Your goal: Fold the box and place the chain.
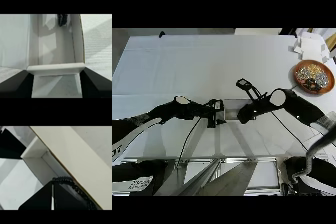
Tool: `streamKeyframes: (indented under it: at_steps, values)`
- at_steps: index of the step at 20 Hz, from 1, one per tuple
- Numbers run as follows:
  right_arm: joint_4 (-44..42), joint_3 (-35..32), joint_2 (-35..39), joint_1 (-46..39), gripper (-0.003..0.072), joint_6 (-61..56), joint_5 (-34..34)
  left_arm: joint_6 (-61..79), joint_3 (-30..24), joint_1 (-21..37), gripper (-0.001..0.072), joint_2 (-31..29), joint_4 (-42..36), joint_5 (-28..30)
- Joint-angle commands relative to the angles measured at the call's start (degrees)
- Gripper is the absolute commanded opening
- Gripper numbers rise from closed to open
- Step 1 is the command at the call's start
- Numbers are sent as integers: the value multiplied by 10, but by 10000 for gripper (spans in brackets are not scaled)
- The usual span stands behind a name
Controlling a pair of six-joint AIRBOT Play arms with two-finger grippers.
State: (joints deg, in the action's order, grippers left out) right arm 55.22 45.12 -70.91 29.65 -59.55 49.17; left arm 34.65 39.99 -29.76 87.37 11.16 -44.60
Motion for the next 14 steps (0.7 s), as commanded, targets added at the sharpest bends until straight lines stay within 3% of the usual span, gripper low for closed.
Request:
streamKeyframes:
  at_steps: [1,3,4,7,11,14]
  values:
    - [-2,0,-7,12,68,-2,-23,0,0,0,150,0,0,0]
    - [-2,0,7,-1,192,-2,-20,0,0,0,150,0,0,0]
    - [0,0,25,-9,203,-2,-17,0,0,0,150,0,0,0]
    - [33,0,101,-43,197,0,26,0,0,0,150,0,0,0]
    - [157,-1,155,-114,195,0,88,0,0,0,150,0,0,0]
    - [168,-30,146,-158,200,7,53,0,0,0,150,0,0,0]
